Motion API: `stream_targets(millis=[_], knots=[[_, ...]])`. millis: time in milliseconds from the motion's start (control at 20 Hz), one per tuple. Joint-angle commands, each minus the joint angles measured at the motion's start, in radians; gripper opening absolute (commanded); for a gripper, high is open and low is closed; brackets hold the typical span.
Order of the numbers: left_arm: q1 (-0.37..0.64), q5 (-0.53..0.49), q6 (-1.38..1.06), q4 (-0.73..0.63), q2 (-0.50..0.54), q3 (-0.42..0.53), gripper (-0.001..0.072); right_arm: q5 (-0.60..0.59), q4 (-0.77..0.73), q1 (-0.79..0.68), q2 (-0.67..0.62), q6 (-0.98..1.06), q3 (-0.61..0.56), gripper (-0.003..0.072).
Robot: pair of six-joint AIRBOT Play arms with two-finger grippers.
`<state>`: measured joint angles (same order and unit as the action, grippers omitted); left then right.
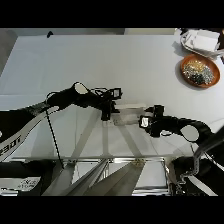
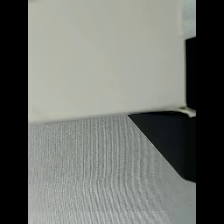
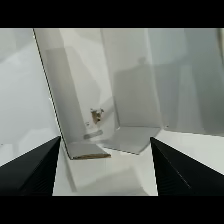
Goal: Fold the box and place the chain.
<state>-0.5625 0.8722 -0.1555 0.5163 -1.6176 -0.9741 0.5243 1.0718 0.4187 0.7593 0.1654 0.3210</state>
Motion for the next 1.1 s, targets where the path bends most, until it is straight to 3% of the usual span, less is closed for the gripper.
stream_targets(millis=[0, 400, 900, 1050], knots=[[0.0, 0.0, -0.001, 0.0, 0.0, 0.0, 0.0011, 0.042, -0.063, -0.065, 0.0, -0.061, 0.025, 0.0663], [0.0, 0.0, -0.001, 0.0, 0.0, 0.0, 0.0011, 0.15, -0.293, -0.164, 0.083, -0.298, 0.04, 0.0685], [0.0, 0.0, -0.001, 0.0, 0.0, 0.0, 0.0011, 0.21, -0.299, -0.235, 0.217, -0.315, 0.112, 0.0686], [0.0, 0.0, -0.001, 0.0, 0.0, 0.0, 0.0011, 0.22, -0.368, -0.235, 0.253, -0.396, 0.112, 0.0686]])
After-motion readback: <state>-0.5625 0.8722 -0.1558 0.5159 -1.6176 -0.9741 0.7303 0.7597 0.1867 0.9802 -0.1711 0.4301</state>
